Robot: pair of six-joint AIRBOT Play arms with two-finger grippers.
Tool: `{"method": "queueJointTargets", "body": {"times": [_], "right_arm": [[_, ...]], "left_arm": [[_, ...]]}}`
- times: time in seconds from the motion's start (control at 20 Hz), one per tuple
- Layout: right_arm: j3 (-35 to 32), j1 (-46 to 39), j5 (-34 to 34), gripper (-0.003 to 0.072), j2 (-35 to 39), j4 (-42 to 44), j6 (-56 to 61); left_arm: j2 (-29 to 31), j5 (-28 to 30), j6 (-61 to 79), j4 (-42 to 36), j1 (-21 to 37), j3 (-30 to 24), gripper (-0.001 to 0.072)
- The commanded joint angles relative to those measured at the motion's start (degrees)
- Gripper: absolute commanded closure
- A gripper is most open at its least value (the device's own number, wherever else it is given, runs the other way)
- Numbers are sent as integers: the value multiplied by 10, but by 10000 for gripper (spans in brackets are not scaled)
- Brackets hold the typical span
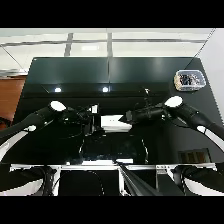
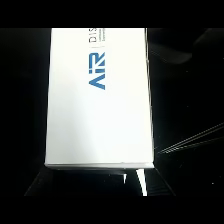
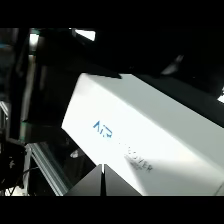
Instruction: Fold the box and place the chain.
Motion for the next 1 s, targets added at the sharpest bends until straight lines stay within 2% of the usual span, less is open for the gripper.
{"method": "queueJointTargets", "body": {"times": [0.0, 0.45, 0.6, 0.8, 0.85, 0.9, 0.95], "right_arm": [[-3, 6, -13, 672, -33, 13, 1], [3, 6, -13, 672, -40, -35, -4], [42, 2, 32, 672, -24, -41, -21], [116, -47, 92, 672, 39, -100, -23], [127, -68, 92, 672, 56, -115, -23], [133, -96, 99, 672, 74, -122, -23], [134, -125, 118, 672, 91, -124, -23]], "left_arm": [[0, 0, 0, 0, 0, 0, 248], [0, 0, 0, 0, 0, 0, 248], [0, -1, 0, 0, 0, 0, 247], [1, -3, -4, -1, 0, 0, 247], [3, -1, -16, 0, 1, 1, 227], [9, -4, -21, 7, 1, 4, 19], [19, -5, -41, 23, 1, 9, -4]]}}
